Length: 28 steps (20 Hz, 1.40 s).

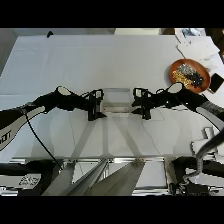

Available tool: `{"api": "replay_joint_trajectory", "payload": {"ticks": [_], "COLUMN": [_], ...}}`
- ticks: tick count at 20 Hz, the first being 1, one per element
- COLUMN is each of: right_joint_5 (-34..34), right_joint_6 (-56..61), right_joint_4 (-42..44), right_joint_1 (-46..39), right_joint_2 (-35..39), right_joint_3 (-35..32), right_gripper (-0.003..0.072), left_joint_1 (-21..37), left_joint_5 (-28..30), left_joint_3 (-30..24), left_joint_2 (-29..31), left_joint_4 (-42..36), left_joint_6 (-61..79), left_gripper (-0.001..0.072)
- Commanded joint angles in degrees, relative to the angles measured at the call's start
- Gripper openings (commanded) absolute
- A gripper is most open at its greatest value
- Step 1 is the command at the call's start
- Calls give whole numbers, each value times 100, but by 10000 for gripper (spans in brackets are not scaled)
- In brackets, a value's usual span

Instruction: Fold the box and place the chain.

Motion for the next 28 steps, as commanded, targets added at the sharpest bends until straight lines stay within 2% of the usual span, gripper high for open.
{"api": "replay_joint_trajectory", "payload": {"ticks": [1, 2, 7, 9, 12, 13, 15, 17, 18, 19, 20, 21, 22, 23, 24, 28], "right_joint_5": [46, 24, -323, -472, -699, -748, -752, -748, -743, -706, -686, -662, -610, -514, -367, -175], "right_joint_6": [-61, -157, -184, -177, -181, -181, -179, -179, -177, -179, -179, -177, -179, -177, -160, 494], "right_joint_4": [101, 151, 291, 415, 1189, 1405, 1554, 1486, 1456, 1438, 1421, 1421, 1419, 1392, 1268, 317], "right_joint_1": [68, 118, 398, 446, 446, 446, 446, 446, 446, 446, 446, 446, 446, 446, 446, 431], "right_joint_2": [-17, -55, -417, -457, -457, -457, -459, -461, -461, -461, -461, -461, -459, -450, -391, 330], "right_joint_3": [0, 0, 0, 0, 0, 0, 0, 0, 0, 0, 0, 0, 0, 0, 0, 0], "right_gripper": [255, 189, 175, 94, 100, 131, 324, 443, 484, 486, 476, 434, 295, 62, 14, 14], "left_joint_1": [0, 0, 0, 0, 0, 0, 0, 0, 0, 0, 0, 0, 0, 0, 0, 0], "left_joint_5": [2, 2, 4, 2, 2, 2, 4, 2, 2, 4, 4, 2, 2, 2, 2, 2], "left_joint_3": [0, 0, 0, 0, 0, 0, 0, 0, 0, 0, 0, 0, 0, 0, 0, 0], "left_joint_2": [2, 2, 2, 2, 2, 2, 2, 0, 2, 0, 2, 2, 2, 2, 2, 2], "left_joint_4": [4, 4, 4, 4, 4, 4, 4, 4, 4, 4, 4, 4, 4, 4, 4, 4], "left_joint_6": [0, -2, 0, 0, -2, 0, -2, 0, 0, 0, 0, 0, 0, 0, -2, -2], "left_gripper": [255, 255, 255, 255, 255, 255, 255, 255, 255, 255, 255, 255, 255, 255, 255, 255]}}
